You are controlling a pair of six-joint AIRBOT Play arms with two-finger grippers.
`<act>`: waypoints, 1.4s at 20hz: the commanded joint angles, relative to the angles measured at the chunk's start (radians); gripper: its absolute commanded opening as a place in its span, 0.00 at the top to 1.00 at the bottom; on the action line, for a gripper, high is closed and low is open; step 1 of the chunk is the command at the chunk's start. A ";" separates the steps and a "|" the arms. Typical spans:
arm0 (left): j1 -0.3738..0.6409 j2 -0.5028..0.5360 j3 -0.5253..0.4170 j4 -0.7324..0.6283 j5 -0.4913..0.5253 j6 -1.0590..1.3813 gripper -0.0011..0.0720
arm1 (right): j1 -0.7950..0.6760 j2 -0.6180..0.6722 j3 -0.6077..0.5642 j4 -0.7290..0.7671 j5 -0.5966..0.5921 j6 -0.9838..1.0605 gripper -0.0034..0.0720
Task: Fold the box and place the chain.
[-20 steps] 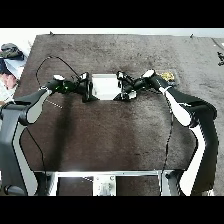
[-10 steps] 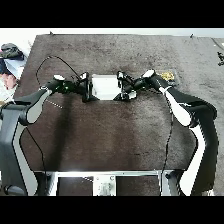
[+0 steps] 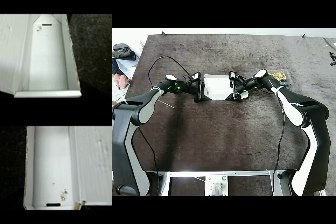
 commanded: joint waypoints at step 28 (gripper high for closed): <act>0.001 -0.001 0.000 -0.007 0.015 0.000 0.41 | -0.011 0.096 0.001 -0.242 0.013 0.188 0.00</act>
